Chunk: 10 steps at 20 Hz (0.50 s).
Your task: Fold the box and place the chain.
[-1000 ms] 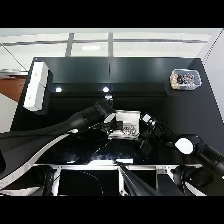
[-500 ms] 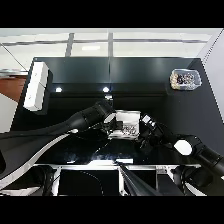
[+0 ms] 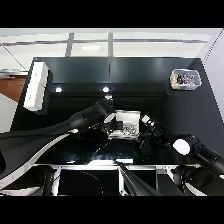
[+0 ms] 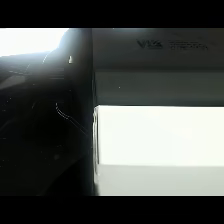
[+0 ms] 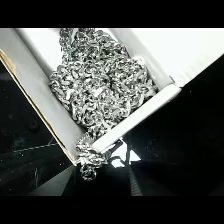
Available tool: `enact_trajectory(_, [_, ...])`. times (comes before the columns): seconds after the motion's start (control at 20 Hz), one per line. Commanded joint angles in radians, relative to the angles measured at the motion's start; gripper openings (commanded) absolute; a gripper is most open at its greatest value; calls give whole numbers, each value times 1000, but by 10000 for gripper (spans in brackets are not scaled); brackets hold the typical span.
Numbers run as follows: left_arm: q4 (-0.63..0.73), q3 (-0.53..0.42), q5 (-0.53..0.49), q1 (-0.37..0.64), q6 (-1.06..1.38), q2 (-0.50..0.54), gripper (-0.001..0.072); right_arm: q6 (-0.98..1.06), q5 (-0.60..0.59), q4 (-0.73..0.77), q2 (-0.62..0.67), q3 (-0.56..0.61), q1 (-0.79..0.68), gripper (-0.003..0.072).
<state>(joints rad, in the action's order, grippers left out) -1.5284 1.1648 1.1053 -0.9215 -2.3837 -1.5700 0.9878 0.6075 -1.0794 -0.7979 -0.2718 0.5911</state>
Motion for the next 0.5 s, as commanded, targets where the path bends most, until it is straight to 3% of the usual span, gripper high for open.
enact_trajectory(0.0, [0, 0, 0, 0, 0, -1, 33, 0, -2, -21, -1, 0, 23, 368])
enact_trajectory(0.45, [0, 0, -1, 0, 0, -1, 33, 83, -4, -146, -2, 0, 78, 339])
